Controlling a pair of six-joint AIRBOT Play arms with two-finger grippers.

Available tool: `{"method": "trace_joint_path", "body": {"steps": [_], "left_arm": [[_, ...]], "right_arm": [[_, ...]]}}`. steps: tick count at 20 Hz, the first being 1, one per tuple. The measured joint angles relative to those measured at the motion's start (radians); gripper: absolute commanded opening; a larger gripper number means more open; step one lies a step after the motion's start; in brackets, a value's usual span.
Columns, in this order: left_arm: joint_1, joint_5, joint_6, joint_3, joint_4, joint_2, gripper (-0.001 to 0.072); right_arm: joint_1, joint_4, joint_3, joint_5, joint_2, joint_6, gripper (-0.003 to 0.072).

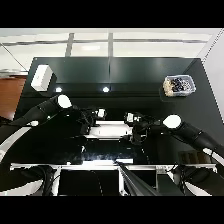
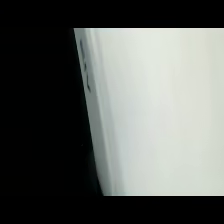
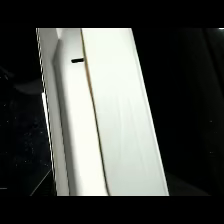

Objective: Fold the box and place the chain.

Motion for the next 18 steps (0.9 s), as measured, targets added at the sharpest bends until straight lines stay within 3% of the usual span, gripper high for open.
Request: {"method": "trace_joint_path", "body": {"steps": [18], "left_arm": [[0.000,0.001,-0.075,0.000,0.002,0.000,0.0029]], "right_arm": [[0.000,-0.084,-0.005,-0.011,-0.082,-0.061,0.0711]]}}
